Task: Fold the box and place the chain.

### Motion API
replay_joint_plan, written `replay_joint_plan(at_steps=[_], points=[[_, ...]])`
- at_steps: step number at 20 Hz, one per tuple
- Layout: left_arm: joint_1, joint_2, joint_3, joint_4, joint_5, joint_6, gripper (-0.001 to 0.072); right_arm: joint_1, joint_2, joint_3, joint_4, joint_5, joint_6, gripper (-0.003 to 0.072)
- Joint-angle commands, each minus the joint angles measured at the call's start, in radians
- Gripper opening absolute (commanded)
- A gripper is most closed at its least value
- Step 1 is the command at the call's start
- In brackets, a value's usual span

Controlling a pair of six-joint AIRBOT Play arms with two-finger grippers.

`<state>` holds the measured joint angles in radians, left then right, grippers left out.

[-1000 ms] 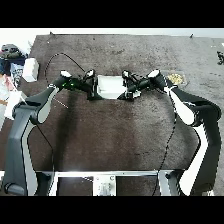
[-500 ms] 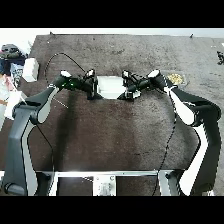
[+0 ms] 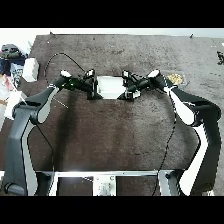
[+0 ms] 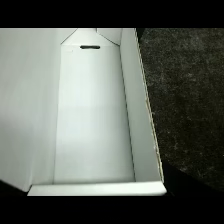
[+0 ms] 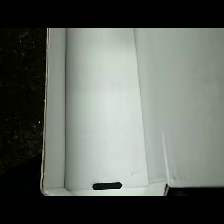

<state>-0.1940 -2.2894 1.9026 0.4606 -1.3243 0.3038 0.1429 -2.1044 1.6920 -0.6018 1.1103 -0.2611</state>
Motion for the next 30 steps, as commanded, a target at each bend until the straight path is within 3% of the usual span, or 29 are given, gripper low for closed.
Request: replay_joint_plan(at_steps=[1, 16, 17, 18, 30], points=[[0.001, 0.000, 0.000, 0.003, 0.001, 0.000, 0.0347, -0.001, 0.000, 0.000, 0.000, 0.000, 0.000, 0.0442], [0.001, 0.000, 0.000, 0.003, 0.001, 0.000, 0.0347, -0.001, 0.000, 0.000, 0.000, 0.001, 0.001, 0.0442], [0.001, 0.000, 0.000, 0.003, 0.001, 0.000, 0.0348, -0.001, 0.001, 0.000, 0.000, 0.004, 0.000, 0.0458], [0.001, 0.000, 0.000, 0.003, 0.000, 0.000, 0.0347, -0.003, 0.005, 0.000, 0.002, 0.005, -0.001, 0.0710], [0.001, 0.000, 0.000, 0.003, 0.002, 0.000, 0.0347, -0.105, 0.104, 0.000, -0.072, 0.148, 0.055, 0.0718]])
